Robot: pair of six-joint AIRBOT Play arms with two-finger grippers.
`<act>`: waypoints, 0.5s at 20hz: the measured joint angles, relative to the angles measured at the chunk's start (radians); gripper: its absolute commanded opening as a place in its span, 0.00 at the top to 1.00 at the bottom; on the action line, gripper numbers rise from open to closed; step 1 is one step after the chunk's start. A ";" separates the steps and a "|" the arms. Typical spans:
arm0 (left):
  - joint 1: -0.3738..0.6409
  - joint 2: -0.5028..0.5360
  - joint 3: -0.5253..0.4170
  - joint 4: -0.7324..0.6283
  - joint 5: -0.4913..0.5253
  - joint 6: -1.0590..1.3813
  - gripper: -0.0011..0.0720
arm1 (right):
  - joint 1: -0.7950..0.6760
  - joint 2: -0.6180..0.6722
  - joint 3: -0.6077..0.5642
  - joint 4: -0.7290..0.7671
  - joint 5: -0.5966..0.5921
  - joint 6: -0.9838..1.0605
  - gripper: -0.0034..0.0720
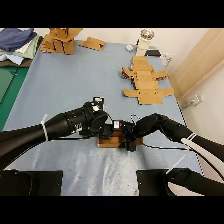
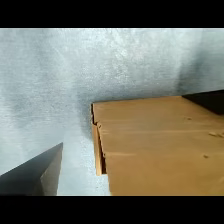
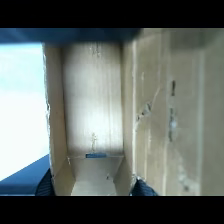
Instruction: Fold the box.
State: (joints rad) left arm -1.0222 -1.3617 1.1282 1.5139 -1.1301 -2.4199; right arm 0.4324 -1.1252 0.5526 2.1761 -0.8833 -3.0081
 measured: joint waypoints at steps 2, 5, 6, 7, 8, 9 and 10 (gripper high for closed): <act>0.013 0.018 0.000 0.002 -0.024 0.011 0.19 | 0.000 0.000 0.000 0.000 0.000 0.000 0.33; 0.038 0.039 0.000 0.003 -0.055 0.019 0.19 | 0.000 0.000 0.000 0.000 0.000 0.000 0.33; 0.046 0.043 0.000 0.004 -0.064 0.020 0.20 | 0.000 0.000 0.000 0.000 0.000 0.000 0.33; 0.051 0.046 0.000 0.004 -0.068 0.023 0.31 | 0.000 0.000 0.000 0.000 0.000 0.000 0.33; 0.056 0.048 0.000 0.004 -0.070 0.024 0.60 | 0.000 0.000 0.000 0.000 0.000 0.000 0.33; 0.061 0.050 0.000 0.003 -0.074 0.030 0.75 | 0.000 0.000 0.000 0.000 0.000 0.000 0.33; 0.062 0.051 0.000 0.004 -0.077 0.037 0.97 | 0.000 0.000 0.000 0.000 0.000 0.000 0.33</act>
